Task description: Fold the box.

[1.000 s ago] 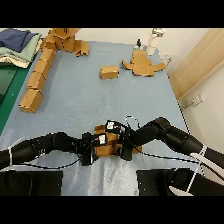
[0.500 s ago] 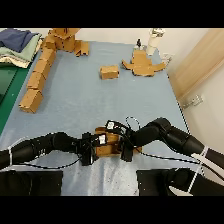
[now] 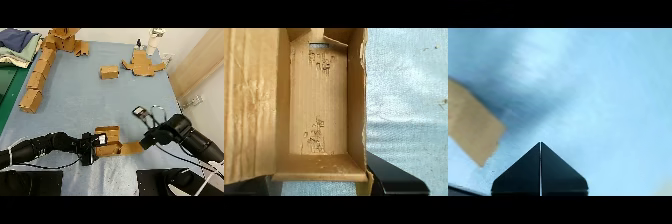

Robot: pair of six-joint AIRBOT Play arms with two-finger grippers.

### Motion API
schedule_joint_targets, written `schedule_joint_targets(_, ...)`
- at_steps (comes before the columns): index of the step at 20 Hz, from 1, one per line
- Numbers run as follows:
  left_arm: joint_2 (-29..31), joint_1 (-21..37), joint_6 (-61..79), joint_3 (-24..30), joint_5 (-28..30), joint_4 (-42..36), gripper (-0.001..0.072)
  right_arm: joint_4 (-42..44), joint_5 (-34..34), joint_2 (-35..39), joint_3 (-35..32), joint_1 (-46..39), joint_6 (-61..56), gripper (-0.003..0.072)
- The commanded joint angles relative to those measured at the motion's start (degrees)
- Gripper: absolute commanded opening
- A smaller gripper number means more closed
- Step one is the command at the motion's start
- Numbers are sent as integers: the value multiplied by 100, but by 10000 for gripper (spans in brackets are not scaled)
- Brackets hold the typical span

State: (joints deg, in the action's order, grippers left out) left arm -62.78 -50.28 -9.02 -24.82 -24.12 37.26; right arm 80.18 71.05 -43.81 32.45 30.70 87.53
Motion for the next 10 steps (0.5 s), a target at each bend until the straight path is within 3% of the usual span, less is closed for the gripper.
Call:
schedule_joint_targets(1,4,-4,0,0,2,0,414,1027,-33,-9,-164,-802,-942,6)
schedule_joint_targets(6,2,-4,0,0,7,0,414,2852,-800,-621,-789,-876,-332,5)
schedule_joint_targets(10,2,-4,0,0,2,0,414,3751,-1394,-835,-855,-625,531,4)
